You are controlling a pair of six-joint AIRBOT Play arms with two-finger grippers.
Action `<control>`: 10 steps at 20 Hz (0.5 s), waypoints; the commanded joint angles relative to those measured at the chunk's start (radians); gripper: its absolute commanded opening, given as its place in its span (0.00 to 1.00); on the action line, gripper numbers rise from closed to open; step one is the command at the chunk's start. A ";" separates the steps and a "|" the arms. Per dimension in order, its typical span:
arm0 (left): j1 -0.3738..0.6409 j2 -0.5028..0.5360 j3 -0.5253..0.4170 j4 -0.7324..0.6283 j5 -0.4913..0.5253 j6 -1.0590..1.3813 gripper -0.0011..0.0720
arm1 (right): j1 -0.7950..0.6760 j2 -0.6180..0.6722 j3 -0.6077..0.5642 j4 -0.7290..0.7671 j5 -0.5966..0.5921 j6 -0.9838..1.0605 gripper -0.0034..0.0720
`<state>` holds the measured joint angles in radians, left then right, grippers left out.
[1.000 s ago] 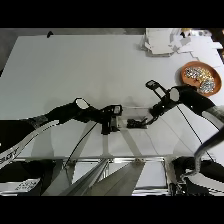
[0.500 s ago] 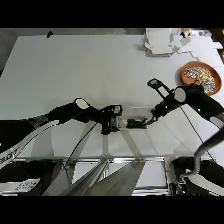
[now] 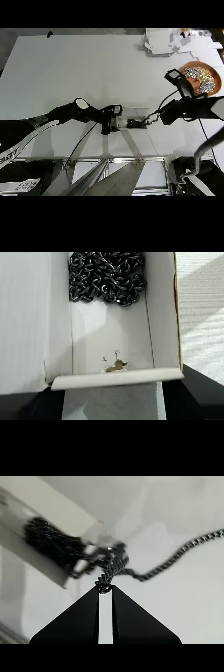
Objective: Fold the box and place the chain.
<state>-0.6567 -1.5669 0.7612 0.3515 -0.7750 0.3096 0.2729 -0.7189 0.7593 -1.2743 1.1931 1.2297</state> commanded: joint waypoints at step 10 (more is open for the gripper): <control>0.000 0.000 0.000 0.000 0.000 0.001 0.30 | 0.000 0.166 0.000 0.525 -0.066 -0.202 0.07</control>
<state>-0.6567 -1.5669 0.7612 0.3515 -0.7750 0.3096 0.2726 -0.5610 0.7593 -0.8726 1.1664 1.1011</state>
